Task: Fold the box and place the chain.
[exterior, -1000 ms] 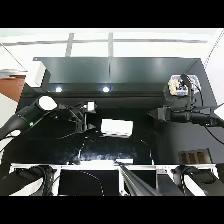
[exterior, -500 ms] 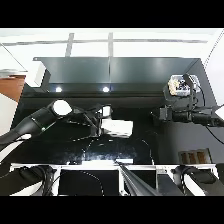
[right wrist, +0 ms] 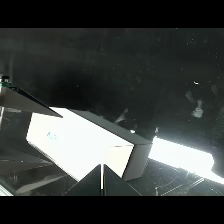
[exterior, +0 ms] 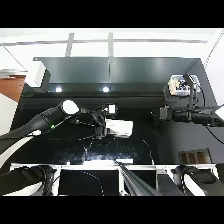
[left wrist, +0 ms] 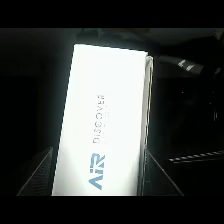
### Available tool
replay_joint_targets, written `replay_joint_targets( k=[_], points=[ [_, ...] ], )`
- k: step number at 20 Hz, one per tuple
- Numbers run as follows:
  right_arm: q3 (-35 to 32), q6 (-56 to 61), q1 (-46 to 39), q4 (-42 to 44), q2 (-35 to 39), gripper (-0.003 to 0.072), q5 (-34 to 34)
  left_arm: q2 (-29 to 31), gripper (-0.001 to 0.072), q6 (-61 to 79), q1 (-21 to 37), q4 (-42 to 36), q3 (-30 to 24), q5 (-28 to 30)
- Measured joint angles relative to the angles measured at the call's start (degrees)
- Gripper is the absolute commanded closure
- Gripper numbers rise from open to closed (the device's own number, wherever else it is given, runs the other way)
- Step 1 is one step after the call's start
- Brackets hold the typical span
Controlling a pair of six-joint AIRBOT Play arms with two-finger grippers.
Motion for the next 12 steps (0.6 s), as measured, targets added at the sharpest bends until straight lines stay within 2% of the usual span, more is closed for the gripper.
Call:
replay_joint_targets(
  k=[12],
  points=[
    [-1.6,0.0,0.0,0.0,0.0,0.0659,-0.5,-0.8,-0.0001,0.2,-0.2,-0.2,0.0,-0.1]
  ],
)
